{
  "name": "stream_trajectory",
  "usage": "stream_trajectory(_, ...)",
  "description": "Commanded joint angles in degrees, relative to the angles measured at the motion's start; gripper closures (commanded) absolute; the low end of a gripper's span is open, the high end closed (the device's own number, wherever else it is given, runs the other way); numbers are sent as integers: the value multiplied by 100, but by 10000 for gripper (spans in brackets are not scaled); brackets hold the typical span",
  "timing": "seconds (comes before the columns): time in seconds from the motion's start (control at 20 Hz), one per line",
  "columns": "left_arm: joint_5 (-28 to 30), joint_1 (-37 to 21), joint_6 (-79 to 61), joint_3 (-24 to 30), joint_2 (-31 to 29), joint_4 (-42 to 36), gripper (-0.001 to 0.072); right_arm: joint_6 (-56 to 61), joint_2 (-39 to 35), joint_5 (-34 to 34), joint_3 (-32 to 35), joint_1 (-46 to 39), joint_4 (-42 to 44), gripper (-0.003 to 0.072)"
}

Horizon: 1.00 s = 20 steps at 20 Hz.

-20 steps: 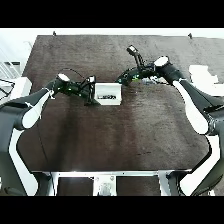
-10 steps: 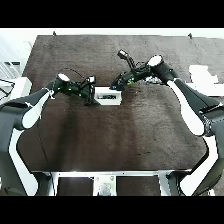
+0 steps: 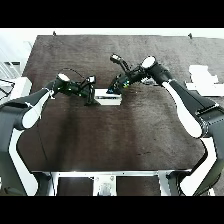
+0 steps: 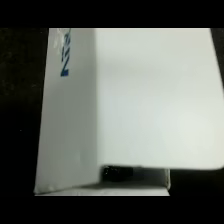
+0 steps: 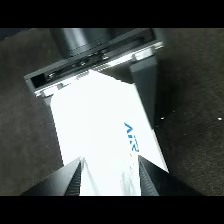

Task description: Fold the box and place the chain.

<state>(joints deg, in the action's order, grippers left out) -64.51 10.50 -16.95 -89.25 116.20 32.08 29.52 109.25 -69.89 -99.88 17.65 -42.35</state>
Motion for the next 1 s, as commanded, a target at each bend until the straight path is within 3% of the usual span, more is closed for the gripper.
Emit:
stream_trajectory(0.0, -2, -2, 0, 0, -4, 0, 247, -2, 2, 109, -4, 81, -238, 277)
stream_trajectory(0.15, 0, -2, 0, 0, -4, 0, 247, -9, 2, 111, -4, 83, -243, 296)
stream_trajectory(0.2, -2, -2, 0, 0, -4, 0, 247, -26, 2, 111, -4, 81, -247, 335)
stream_trajectory(0.75, 0, -2, 0, 0, -4, 0, 247, -129, -4, 90, -278, 81, -247, 404)
stream_trajectory(0.95, 0, -2, 0, 0, -4, 0, 247, -129, -4, -59, -289, 79, -251, 514)
